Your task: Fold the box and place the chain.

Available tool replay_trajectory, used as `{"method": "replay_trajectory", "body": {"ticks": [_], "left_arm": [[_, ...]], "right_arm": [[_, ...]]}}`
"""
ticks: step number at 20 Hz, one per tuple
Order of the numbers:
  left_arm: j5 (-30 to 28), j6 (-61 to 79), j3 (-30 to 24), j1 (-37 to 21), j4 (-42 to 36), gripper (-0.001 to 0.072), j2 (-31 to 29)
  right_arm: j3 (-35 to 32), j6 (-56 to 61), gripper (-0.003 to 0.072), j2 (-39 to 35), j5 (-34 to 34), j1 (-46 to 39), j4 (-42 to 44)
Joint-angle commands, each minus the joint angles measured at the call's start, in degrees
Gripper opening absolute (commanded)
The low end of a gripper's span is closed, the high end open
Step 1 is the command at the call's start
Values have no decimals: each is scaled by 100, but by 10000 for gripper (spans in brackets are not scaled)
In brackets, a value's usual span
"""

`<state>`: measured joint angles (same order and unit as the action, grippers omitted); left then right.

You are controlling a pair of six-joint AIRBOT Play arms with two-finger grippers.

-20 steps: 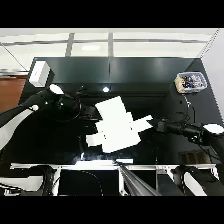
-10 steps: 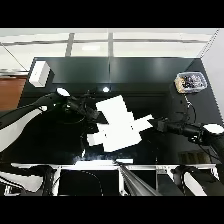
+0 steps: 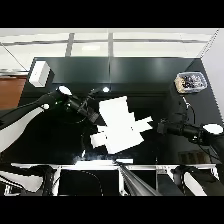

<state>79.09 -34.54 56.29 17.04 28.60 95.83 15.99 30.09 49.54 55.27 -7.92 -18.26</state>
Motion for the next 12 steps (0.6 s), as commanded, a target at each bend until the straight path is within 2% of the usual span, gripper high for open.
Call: {"method": "replay_trajectory", "body": {"ticks": [1,4,6,8,9,10,12], "left_arm": [[79,177,164,0,212,21,-136],[-146,-175,127,103,949,19,-691],[-831,254,-181,374,955,19,-1333],[-2094,1178,-719,640,955,24,-2024],[-2522,1768,-946,721,929,25,-2227],[-2704,2352,-1084,778,885,25,-2295],[-2608,3167,-1115,824,848,25,-2194]], "right_arm": [[160,398,628,-7,2,-92,-636],[896,511,630,-7,745,-393,-1519],[1287,483,630,-7,970,-420,-1633],[1523,483,630,-7,938,-420,-1558],[1587,481,630,-7,820,-420,-1499],[1602,483,630,-7,678,-420,-1445],[1602,498,631,-7,280,-420,-1233]]}}
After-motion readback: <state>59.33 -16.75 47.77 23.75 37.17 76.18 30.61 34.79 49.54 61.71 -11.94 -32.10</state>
